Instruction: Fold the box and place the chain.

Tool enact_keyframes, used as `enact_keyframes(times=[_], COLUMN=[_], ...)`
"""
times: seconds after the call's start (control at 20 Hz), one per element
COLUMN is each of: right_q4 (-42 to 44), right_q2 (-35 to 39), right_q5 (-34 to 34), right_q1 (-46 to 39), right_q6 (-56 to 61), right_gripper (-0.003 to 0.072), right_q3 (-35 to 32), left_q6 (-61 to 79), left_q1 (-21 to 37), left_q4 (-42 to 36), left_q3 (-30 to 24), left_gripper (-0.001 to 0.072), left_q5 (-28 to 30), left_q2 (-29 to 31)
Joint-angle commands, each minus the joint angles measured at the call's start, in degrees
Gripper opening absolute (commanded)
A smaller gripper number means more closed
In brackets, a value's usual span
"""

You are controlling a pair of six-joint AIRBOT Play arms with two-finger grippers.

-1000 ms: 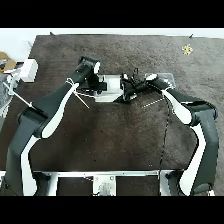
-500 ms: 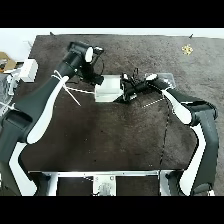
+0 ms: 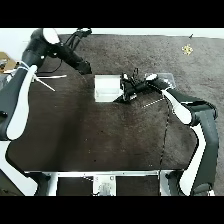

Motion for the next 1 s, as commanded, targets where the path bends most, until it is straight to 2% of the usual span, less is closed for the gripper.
enact_keyframes(times=[0.0,0.05,0.1,0.2,0.25,0.3,0.4,0.55,0.8,0.95], right_q4=[0.02,0.02,0.02,0.02,0.02,0.02,0.02,0.02,0.02,0.02], right_q2=[-0.02,-0.02,-0.02,-0.02,-0.02,-0.02,-0.02,-0.02,-0.02,-0.02], right_q5=[0.02,0.02,0.02,0.02,0.02,0.02,0.02,0.02,0.02,0.02], right_q1=[0.04,0.02,0.04,0.02,0.02,0.02,0.04,0.04,0.04,0.02], right_q6=[0.00,0.00,0.00,0.00,0.00,0.00,0.00,0.00,0.00,0.00], right_gripper=[0.0393,0.0393,0.0393,0.0393,0.0393,0.0393,0.0393,0.0393,0.0393,0.0393], right_q3=[0.02,0.02,0.02,0.02,0.02,0.02,0.02,0.02,0.02,0.02], left_q6=[24.50,29.46,33.29,40.79,43.80,46.60,50.56,56.83,60.22,58.16], left_q1=[7.13,8.63,9.66,10.71,10.91,10.91,10.91,10.91,10.91,10.88], left_q4=[-19.61,-22.45,-24.17,-26.64,-27.28,-28.48,-31.12,-34.05,-33.92,-33.97], left_q3=[-6.40,-9.14,-11.43,-15.43,-16.92,-17.90,-18.34,-18.32,-18.18,-16.85], left_gripper=[0.0392,0.0391,0.0447,0.0465,0.0526,0.0526,0.0554,0.0554,0.0554,0.0551], left_q5=[0.44,0.35,0.39,-0.07,-0.15,-0.42,-0.94,-1.27,0.96,0.42], left_q2=[0.15,-0.26,-0.85,-2.62,-3.69,-4.90,-7.28,-10.43,-13.79,-15.65])
